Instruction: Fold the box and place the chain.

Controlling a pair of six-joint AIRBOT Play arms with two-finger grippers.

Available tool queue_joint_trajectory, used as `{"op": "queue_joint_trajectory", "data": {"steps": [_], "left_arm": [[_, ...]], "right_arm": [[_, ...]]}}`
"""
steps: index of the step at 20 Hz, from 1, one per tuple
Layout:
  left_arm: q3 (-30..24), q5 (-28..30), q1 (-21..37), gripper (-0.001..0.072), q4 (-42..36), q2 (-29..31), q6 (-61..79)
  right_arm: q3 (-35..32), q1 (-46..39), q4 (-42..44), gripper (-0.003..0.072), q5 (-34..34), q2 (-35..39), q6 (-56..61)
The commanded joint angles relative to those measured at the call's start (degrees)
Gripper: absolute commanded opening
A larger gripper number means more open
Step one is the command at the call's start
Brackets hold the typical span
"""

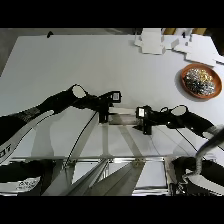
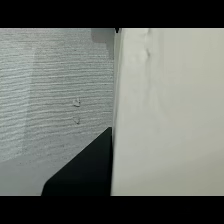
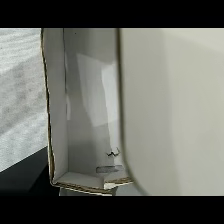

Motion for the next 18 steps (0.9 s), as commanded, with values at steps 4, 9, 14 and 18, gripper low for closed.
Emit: {"op": "queue_joint_trajectory", "data": {"steps": [4, 9, 14, 18], "left_arm": [[0.00, 0.02, 0.00, 0.0003, 0.00, -0.02, 0.02], [0.00, 0.04, -0.02, 0.0003, -0.48, -0.02, 0.24], [0.00, -1.46, 0.31, 0.0504, 0.24, 1.16, -1.51], [0.00, -1.68, 0.35, 0.0557, 7.80, 5.29, -8.02]], "right_arm": [[-0.02, 0.07, -0.04, 0.0300, -0.04, -0.02, 0.00], [-0.02, 0.07, -0.04, 0.0300, -0.04, -0.02, -0.02], [-0.02, 0.07, -0.02, 0.0300, -0.04, -0.02, -0.02], [-0.02, 0.07, -0.02, 0.0300, -0.04, -0.02, -0.02]]}}
